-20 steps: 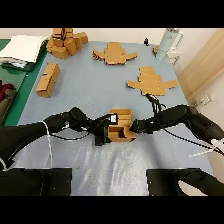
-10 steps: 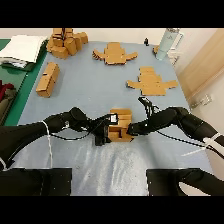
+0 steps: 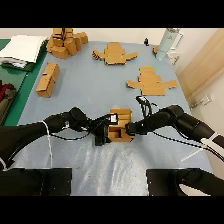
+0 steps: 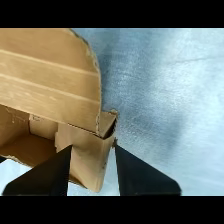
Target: Fold the box.
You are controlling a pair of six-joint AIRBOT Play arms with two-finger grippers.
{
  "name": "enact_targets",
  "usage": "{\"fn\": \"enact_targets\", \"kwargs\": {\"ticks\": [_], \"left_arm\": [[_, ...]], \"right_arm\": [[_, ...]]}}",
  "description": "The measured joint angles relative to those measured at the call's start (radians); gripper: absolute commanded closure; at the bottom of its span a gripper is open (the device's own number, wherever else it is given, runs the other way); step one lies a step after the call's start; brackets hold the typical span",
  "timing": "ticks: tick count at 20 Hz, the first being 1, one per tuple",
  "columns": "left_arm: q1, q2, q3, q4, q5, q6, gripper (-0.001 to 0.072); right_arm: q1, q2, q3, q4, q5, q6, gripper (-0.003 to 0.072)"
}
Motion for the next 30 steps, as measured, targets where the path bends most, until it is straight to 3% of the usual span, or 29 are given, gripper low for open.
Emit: {"fn": "enact_targets", "kwargs": {"ticks": [7, 17, 22, 24, 29, 30], "left_arm": [[0.000, 0.000, 0.000, 0.000, 0.000, 0.000, 0.0219], [0.000, 0.000, 0.000, 0.000, 0.000, 0.000, 0.0219], [0.001, 0.000, 0.000, -0.001, 0.001, 0.000, 0.0219], [0.001, 0.000, 0.000, -0.001, 0.000, -0.004, 0.0219], [0.001, 0.000, 0.000, -0.001, 0.000, -0.003, 0.0219], [0.001, 0.000, 0.000, -0.001, 0.000, -0.002, 0.0219]], "right_arm": [[0.098, -0.082, 0.092, -0.160, -0.115, 0.209, 0.0281], [0.178, -0.264, 0.227, -0.275, -0.247, 0.322, 0.0282], [0.187, -0.292, 0.243, -0.322, -0.269, 0.344, 0.0589], [0.188, -0.297, 0.245, -0.334, -0.266, 0.351, 0.0675], [0.188, -0.302, 0.246, -0.346, -0.265, 0.332, 0.0665], [0.188, -0.302, 0.246, -0.348, -0.264, 0.324, 0.0525]]}}
